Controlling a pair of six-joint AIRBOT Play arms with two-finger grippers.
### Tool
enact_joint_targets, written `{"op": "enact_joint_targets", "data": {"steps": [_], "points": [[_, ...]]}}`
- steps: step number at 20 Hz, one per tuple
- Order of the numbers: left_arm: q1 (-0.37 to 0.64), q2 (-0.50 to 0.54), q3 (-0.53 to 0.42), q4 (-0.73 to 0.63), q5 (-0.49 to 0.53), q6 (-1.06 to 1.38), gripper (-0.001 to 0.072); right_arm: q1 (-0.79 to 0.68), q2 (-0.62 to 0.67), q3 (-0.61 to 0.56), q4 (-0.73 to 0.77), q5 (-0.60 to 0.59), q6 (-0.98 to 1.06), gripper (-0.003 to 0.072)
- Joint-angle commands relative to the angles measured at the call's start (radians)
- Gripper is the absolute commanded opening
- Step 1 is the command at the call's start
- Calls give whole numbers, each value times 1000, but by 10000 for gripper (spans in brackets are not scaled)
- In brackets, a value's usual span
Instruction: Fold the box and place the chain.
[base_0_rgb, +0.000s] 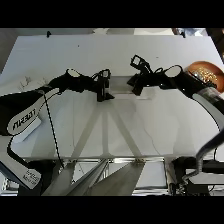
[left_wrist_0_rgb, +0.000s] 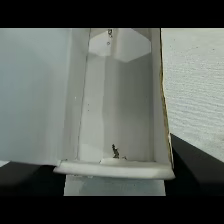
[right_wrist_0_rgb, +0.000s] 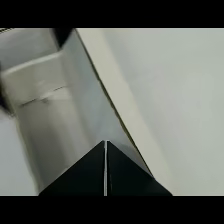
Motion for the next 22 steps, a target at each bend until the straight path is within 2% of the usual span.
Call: {"op": "enact_joint_targets", "data": {"steps": [1, 6, 14, 17, 22], "points": [[0, 0, 0, 5, 0, 0, 280, 49, -30, 1, 24, -265, 33, 17], [-2, 0, 0, 9, -1, 0, 280, 51, -79, 1, 110, -317, 39, 17], [-2, 0, 0, 8, -1, 0, 280, 51, -87, 1, 98, -175, 111, 17], [-1, 0, 0, 8, -4, 0, 280, 51, -81, 1, 101, -161, 112, 17], [-2, 0, 0, 8, -4, 0, 280, 47, 67, 1, 85, -154, 112, 18]]}}
